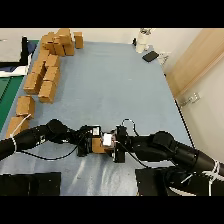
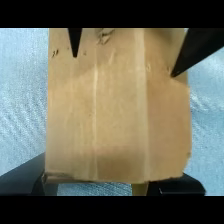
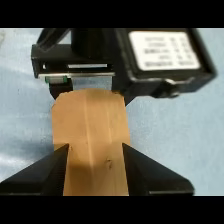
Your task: Fold the box.
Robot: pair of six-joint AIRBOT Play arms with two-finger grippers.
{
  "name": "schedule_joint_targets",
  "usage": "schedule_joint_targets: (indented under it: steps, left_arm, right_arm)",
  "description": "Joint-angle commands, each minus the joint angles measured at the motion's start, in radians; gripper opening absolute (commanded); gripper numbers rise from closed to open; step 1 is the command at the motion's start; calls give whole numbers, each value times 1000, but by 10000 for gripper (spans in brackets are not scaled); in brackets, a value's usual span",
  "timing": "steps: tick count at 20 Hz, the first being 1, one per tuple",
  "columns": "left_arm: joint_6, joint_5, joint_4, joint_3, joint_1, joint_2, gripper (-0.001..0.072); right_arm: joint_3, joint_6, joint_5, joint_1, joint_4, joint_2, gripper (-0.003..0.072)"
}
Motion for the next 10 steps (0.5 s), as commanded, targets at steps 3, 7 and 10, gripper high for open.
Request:
schedule_joint_targets:
  steps: [3, 7, 10]
  left_arm:
    - [0, 0, 0, 0, 0, 0, 442]
    - [0, 0, 0, 0, 0, 0, 441]
    - [0, 0, 0, 0, 0, 0, 442]
  right_arm:
    - [-5, -122, 60, 23, -53, -64, 512]
    - [-5, -145, 63, 50, -90, -69, 501]
    - [-4, -145, 45, 50, -92, -68, 280]
